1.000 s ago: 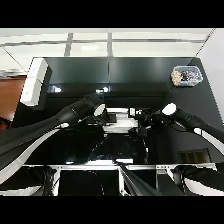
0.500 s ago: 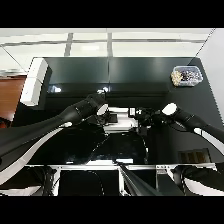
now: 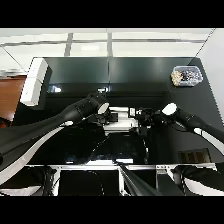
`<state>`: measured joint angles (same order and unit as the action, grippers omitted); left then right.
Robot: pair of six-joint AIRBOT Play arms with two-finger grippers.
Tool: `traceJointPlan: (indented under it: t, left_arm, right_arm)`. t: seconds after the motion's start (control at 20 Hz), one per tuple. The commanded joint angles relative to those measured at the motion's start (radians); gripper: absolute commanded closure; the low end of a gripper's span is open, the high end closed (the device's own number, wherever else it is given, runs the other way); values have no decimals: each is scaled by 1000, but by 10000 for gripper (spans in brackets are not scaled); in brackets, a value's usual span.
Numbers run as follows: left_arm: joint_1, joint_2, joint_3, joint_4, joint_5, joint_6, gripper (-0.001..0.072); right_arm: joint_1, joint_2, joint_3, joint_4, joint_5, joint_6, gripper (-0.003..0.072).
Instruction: Fold the box and place the chain.
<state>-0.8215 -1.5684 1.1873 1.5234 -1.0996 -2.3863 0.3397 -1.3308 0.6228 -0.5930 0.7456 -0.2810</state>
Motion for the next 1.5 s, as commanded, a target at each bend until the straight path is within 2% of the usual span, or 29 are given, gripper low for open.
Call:
traceJointPlan:
  t: [0.0,0.3,0.6,0.65,0.7,0.75,1.0,1.15,1.45]
  left_arm:
    - [-1,-3,2,-7,13,-3,683]
    - [-1,-3,2,-10,18,-3,683]
    - [-1,-3,2,-11,17,-3,682]
    - [-1,-3,2,-11,17,-3,683]
    - [0,-3,2,-10,17,-3,682]
    - [1,-3,2,-10,18,-2,682]
    - [3,-2,2,-9,15,27,682]
    - [3,-2,2,6,8,26,681]
    - [3,-2,2,37,-10,26,682]
  right_arm:
    - [1,0,0,-3,-93,-98,464]
    - [2,0,0,2,-91,-97,464]
    - [2,0,0,2,60,-97,462]
    - [1,2,0,2,68,-79,305]
    - [1,8,0,1,70,-30,42]
    - [1,22,1,-19,76,28,2]
    - [-14,149,1,-171,151,181,7]
    - [-16,162,0,-273,166,220,8]
    - [-15,152,0,-251,74,223,8]
